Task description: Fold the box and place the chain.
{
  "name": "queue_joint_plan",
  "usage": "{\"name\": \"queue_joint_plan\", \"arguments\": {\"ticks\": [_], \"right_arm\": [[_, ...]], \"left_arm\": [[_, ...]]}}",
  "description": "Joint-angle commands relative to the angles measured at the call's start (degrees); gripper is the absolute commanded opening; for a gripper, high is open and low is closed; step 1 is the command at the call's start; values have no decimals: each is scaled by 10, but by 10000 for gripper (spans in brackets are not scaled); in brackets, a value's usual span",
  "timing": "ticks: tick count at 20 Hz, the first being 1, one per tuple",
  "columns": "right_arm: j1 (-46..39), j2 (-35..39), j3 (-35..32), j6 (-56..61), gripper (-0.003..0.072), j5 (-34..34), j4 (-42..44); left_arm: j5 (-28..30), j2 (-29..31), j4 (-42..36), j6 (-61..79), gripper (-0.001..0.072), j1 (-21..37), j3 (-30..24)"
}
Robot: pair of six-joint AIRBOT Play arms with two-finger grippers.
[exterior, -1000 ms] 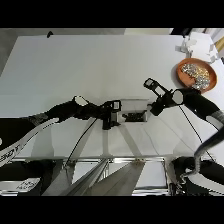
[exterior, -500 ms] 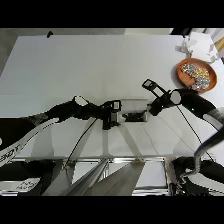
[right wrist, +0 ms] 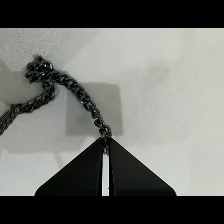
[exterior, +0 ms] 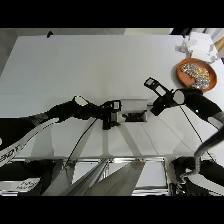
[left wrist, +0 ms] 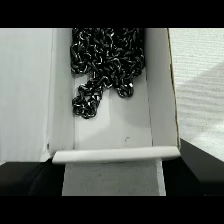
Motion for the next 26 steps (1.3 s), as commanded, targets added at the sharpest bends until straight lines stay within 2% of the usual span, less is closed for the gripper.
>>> {"name": "queue_joint_plan", "arguments": {"ticks": [1,5,7,10,16,22,26], "right_arm": [[-2,55,0,45,16,67,17],[-2,154,0,35,17,130,101],[-2,202,0,-7,17,157,163],[-2,257,0,-50,17,156,261],[-2,274,0,-188,17,162,518],[-2,273,0,-213,17,147,544],[-2,257,-4,-218,17,108,512]], "left_arm": [[0,0,0,0,12,0,0],[0,0,0,0,12,0,0],[0,0,0,0,12,0,0],[0,0,0,0,12,0,0],[0,0,0,0,12,0,0],[0,0,0,0,12,0,0],[0,0,0,0,12,0,0]]}}
